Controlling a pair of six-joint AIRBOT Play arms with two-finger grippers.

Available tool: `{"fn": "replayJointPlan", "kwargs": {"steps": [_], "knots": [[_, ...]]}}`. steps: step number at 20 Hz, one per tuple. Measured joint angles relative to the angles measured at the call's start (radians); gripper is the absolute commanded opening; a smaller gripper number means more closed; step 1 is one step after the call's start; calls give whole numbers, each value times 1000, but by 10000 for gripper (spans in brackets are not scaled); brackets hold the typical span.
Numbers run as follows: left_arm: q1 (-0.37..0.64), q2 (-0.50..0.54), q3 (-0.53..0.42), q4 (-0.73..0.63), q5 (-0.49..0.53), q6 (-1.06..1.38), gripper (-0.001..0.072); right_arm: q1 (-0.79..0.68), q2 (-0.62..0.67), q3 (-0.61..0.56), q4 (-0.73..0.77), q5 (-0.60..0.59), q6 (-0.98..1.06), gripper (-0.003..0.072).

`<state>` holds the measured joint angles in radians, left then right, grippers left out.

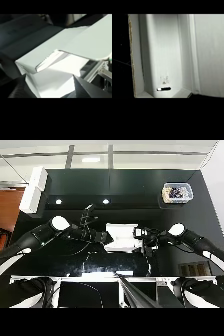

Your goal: Fold the box and place the chain.

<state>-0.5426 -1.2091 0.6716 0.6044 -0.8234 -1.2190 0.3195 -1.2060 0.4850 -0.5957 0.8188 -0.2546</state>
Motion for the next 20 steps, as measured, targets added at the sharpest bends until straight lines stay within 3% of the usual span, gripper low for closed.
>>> {"fn": "replayJointPlan", "kwargs": {"steps": [1,11,20], "knots": [[-2,0,11,28,-7,-26,536,0,0,0,0,0,0,477],[-49,-5,60,175,-39,-203,534,0,0,0,0,0,0,477],[-188,-74,134,482,40,-586,534,0,0,0,0,0,0,477]]}}
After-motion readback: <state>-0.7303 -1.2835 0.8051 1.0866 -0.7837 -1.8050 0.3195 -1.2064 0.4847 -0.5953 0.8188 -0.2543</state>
